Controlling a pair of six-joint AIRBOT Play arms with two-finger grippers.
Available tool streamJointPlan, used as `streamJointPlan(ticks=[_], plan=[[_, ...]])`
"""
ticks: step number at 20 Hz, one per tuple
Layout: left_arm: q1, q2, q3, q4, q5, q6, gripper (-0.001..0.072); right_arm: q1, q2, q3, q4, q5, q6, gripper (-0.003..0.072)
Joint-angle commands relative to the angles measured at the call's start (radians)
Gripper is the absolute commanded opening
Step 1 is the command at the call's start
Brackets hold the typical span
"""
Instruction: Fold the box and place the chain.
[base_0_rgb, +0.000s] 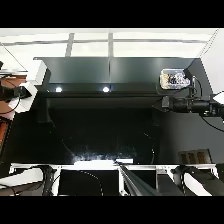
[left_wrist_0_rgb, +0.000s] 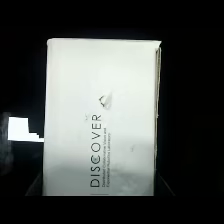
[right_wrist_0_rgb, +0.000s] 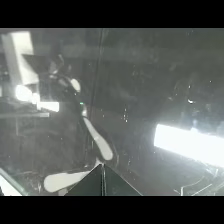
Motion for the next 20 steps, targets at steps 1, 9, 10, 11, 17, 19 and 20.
streamJointPlan(ticks=[1, 9, 10, 11, 17, 19, 20], plan=[[0.011, -0.128, 0.106, 0.003, 0.035, -0.001, 0.0200, 0.000, 0.000, 0.001, 0.018, -0.004, 0.001, 0.0015], [-0.027, -0.225, 0.148, 0.003, 0.151, 0.060, 0.0446, 0.000, 0.000, 0.001, 0.021, 0.003, 0.014, 0.0016], [-0.031, -0.226, 0.148, 0.011, 0.172, 0.060, 0.0707, 0.000, 0.000, 0.001, 0.021, 0.003, 0.019, 0.0015], [-0.034, -0.222, 0.159, 0.030, 0.163, 0.056, 0.0714, 0.000, 0.000, 0.001, 0.021, 0.003, 0.025, 0.0015], [-0.049, -0.148, 0.377, 0.067, -0.293, -0.141, 0.0712, -0.001, 0.000, 0.001, 0.075, 0.065, 0.039, 0.0015], [-0.060, -0.112, 0.418, 0.077, -0.445, -0.369, 0.0664, -0.001, 0.000, 0.001, 0.081, 0.055, 0.039, 0.0015], [-0.068, -0.090, 0.419, 0.085, -0.524, -0.505, 0.0476, -0.003, 0.000, 0.001, 0.082, 0.053, 0.039, 0.0015]])
